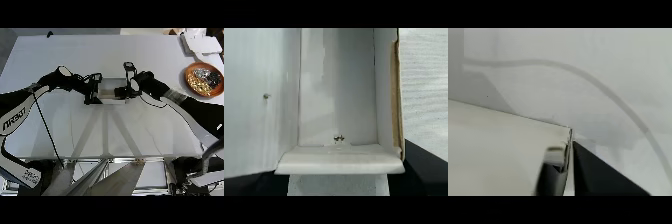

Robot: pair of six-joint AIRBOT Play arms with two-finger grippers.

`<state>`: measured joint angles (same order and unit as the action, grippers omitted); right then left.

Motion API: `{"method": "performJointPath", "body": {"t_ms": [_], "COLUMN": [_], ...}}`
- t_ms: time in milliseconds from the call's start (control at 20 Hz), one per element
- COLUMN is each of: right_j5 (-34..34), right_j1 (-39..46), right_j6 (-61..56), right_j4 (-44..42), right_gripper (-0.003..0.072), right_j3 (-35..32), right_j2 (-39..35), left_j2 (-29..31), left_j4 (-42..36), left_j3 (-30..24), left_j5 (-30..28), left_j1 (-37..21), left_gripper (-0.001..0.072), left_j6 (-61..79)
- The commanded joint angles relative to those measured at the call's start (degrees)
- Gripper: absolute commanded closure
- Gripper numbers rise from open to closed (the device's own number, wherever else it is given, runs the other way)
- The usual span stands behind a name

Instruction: Fold the box and place the chain.

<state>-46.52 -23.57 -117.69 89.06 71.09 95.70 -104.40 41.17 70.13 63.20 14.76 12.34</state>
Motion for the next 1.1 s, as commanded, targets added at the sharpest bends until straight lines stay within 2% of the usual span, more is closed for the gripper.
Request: {"method": "performJointPath", "body": {"t_ms": [0,50,100,200,250,300,350,400,700,850,1050], "right_j5": [1.64,1.77,1.99,2.16,2.14,2.08,1.95,1.42,-6.91,-10.43,-11.87], "right_j1": [-0.04,-0.04,-0.04,-0.04,-0.04,-0.04,-0.04,-0.04,-0.04,-0.04,0.87], "right_j6": [-2.01,-2.64,-3.30,-4.98,-6.10,-6.69,-6.69,-6.69,-6.58,-6.27,-2.01], "right_j4": [0.63,0.85,0.92,0.90,0.87,0.70,0.42,0.37,0.48,0.50,1.16], "right_gripper": [0.0583,0.0661,0.0673,0.0672,0.0637,0.0486,0.0271,0.0208,0.0208,0.0209,0.0210], "right_j3": [0.11,0.11,0.11,0.11,0.11,0.11,0.11,0.11,0.09,0.09,0.09], "right_j2": [0.33,0.33,0.33,0.31,0.26,0.13,-0.09,-0.46,-6.99,-14.43,-25.44], "left_j2": [0.04,0.04,0.02,0.04,0.04,0.04,0.04,0.04,0.04,0.04,0.04], "left_j4": [0.00,0.00,0.00,0.00,0.00,0.00,0.00,0.00,0.00,0.00,0.00], "left_j3": [-0.02,-0.02,-0.02,0.00,-0.02,-0.02,0.00,-0.02,-0.02,0.00,0.00], "left_j5": [0.00,0.00,0.00,-0.02,-0.02,-0.02,0.00,-0.02,-0.02,0.00,-0.02], "left_j1": [-0.02,-0.04,-0.04,-0.04,-0.04,-0.02,-0.02,-0.02,-0.02,-0.02,-0.02], "left_gripper": [0.0434,0.0434,0.0434,0.0434,0.0434,0.0434,0.0434,0.0434,0.0434,0.0434,0.0434], "left_j6": [0.02,0.02,0.02,0.02,0.02,0.02,0.02,0.02,0.02,0.02,0.02]}}
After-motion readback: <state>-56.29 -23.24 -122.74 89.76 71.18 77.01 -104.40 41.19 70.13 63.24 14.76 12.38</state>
